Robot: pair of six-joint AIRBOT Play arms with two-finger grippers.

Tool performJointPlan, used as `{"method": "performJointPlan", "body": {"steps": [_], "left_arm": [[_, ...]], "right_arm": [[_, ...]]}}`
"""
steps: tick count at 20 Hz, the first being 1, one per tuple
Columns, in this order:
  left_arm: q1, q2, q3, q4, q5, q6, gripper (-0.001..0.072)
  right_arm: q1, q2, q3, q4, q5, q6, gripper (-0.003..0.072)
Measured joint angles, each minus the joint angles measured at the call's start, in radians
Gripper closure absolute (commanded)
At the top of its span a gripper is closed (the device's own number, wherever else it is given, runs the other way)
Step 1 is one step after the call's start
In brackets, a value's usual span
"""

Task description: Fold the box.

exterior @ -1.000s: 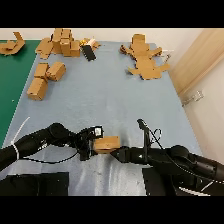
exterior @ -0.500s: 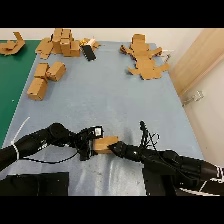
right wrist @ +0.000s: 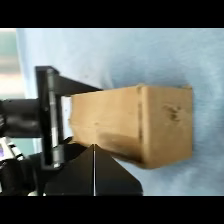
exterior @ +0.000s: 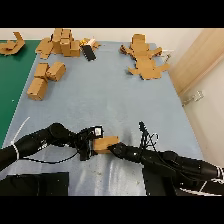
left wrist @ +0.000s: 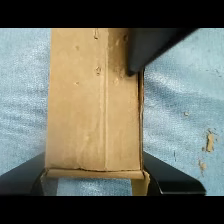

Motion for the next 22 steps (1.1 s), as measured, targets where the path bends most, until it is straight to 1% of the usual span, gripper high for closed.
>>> {"method": "performJointPlan", "body": {"steps": [2,5,9,11,13,22], "left_arm": [[0.0,0.0,0.0,0.0,0.0,0.0,0.0201],[0.0,0.0,0.0,0.0,0.0,0.0,0.0201],[0.0,0.0,0.0,0.0,0.0,0.0,0.0201],[0.0,0.0,0.0,0.0,0.0,0.001,0.0201],[0.0,0.0,0.0,0.0,0.002,0.001,0.0201],[0.0,0.0,-0.001,-0.006,0.019,0.002,0.0202]], "right_arm": [[-0.027,0.06,0.0,-0.038,0.004,-0.013,0.0683],[-0.124,0.129,0.0,-0.101,-0.024,-0.036,0.0683],[-0.277,0.167,0.0,-0.142,-0.065,-0.047,0.0682],[-0.315,0.178,0.001,-0.146,-0.076,-0.046,0.0682],[-0.334,0.185,0.003,-0.148,-0.08,-0.045,0.0682],[-0.34,0.191,0.008,-0.151,-0.094,0.001,0.0682]]}}
